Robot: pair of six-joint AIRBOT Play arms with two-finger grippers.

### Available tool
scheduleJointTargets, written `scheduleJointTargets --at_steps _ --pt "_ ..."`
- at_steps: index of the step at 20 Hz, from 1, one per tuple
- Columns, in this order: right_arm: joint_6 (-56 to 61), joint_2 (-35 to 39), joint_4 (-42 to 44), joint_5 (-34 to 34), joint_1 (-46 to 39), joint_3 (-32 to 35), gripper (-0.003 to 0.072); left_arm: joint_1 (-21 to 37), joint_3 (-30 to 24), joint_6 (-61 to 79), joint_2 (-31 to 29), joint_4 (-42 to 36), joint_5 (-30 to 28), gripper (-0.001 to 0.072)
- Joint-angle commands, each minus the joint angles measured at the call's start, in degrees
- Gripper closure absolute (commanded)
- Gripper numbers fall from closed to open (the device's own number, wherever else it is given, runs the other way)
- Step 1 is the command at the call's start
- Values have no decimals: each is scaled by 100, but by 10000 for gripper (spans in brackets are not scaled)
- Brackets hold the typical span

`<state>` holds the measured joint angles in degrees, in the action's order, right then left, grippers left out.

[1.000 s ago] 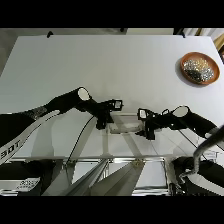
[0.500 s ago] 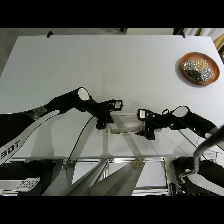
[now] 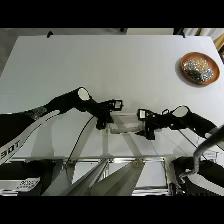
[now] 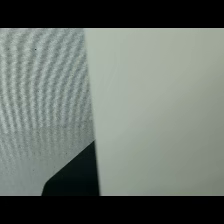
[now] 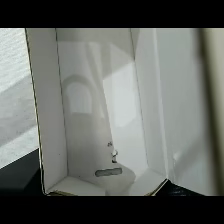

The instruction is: Fold the box and place the chain.

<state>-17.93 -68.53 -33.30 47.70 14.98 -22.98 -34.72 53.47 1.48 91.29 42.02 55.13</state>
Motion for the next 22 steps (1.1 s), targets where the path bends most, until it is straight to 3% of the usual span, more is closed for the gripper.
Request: scheduleJointTargets --at_steps 1,22 --pt "4 -4 -9 188 2 0 352 -2 0 0 0 0 -2 698" --pt "2 -2 -11 280 0 0 346 -2 0 -4 0 -15 4 698"
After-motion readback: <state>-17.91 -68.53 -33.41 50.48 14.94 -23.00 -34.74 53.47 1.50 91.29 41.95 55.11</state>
